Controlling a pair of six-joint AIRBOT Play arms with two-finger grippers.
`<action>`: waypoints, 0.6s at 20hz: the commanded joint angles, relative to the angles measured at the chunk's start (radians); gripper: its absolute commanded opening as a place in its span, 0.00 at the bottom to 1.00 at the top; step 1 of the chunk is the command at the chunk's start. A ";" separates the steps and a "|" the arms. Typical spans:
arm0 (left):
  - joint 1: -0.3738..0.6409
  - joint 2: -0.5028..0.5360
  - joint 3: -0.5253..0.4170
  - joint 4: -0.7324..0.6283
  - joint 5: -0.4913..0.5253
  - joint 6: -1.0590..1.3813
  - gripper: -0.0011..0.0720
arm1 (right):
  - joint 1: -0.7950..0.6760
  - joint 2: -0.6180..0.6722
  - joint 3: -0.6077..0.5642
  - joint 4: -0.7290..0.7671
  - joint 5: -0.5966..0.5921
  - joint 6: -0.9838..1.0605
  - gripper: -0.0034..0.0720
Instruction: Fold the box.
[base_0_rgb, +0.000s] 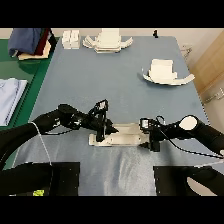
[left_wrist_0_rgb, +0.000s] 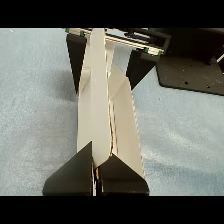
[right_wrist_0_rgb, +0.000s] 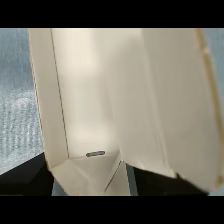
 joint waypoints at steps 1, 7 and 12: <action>0.000 0.000 0.000 0.000 0.000 0.000 0.03 | 0.000 -0.032 -0.001 0.019 -0.013 -0.078 0.99; 0.000 0.000 0.000 0.000 0.000 0.000 0.03 | 0.001 -0.061 -0.001 0.030 -0.032 -0.143 0.89; 0.000 0.000 0.000 0.000 0.000 0.000 0.03 | 0.000 -0.064 -0.001 0.030 -0.043 -0.150 0.89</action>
